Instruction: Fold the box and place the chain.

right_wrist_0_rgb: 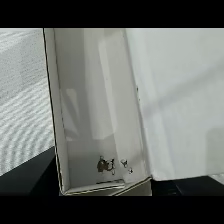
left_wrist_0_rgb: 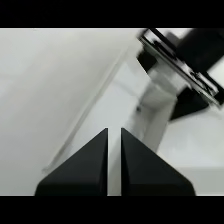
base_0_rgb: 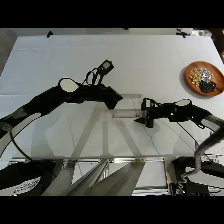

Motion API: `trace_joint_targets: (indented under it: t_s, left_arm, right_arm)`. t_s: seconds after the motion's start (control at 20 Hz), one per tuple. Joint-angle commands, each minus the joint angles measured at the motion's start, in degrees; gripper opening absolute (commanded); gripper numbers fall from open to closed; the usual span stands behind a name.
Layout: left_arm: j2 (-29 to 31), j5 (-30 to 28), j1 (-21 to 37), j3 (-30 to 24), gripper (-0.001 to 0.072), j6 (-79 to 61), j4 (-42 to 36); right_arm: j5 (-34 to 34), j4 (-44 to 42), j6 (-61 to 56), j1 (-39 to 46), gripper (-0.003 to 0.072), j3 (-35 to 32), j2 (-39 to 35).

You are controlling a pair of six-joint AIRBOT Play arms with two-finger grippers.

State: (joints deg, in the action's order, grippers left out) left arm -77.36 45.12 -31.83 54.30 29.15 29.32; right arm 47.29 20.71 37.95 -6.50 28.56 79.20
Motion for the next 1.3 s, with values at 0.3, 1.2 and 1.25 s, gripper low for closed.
trace_joint_targets:
  t_s: [0.3,1.2,1.25]
  left_arm:
    - [14.7,17.9,3.2,0.1,0.0281,18.8,46.6]
    - [-3.5,-3.3,-4.7,-4.2,0.0436,-11.2,30.7]
    - [-3.6,-3.7,-4.7,-4.2,0.0435,-11.2,30.8]
  right_arm:
    - [0.1,0.0,0.0,0.0,0.0404,0.0,0.0]
    - [0.1,0.0,0.0,0.0,0.0404,0.0,0.0]
    - [0.1,0.0,0.0,0.0,0.0404,0.0,0.0]
